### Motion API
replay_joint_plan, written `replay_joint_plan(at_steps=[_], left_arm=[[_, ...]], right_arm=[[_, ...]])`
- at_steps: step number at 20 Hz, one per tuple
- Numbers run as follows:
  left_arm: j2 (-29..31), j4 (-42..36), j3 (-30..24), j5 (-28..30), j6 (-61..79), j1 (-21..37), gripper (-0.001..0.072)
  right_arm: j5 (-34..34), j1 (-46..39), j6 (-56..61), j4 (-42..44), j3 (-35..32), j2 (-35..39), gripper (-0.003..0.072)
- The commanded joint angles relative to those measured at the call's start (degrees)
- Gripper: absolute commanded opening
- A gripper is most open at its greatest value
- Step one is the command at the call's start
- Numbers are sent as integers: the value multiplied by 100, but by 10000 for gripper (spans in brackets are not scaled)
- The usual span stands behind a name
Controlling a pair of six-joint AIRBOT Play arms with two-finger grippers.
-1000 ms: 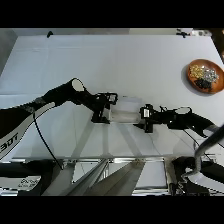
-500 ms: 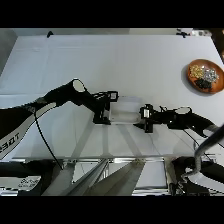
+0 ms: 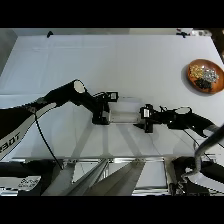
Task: Fold the box and place the chain.
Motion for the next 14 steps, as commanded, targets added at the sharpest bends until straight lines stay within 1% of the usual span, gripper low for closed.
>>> replay_joint_plan(at_steps=[1, 4, 6, 8, 10, 11, 14], left_arm=[[50, 492, 7, 22, 9, 2, 705], [286, 557, -20, 234, -695, 39, 707], [511, 555, -289, 560, -944, 48, 709], [780, 522, -774, 1027, -525, 26, 709], [1036, 205, -1152, 1176, 398, 11, 709], [1099, -44, -1231, 1174, 798, 11, 709], [1095, -804, -1244, 1231, 1351, 33, 710]], right_arm=[[2, 4, -4, 0, 0, 4, 238], [2, 4, -4, 0, 0, 4, 238], [2, 4, -4, 0, 0, 4, 238], [2, 4, -4, 0, 0, 4, 238], [2, 4, -4, 0, 0, 2, 238], [2, 4, -4, 0, -2, 4, 238], [2, 4, -4, 0, 0, 4, 238]])
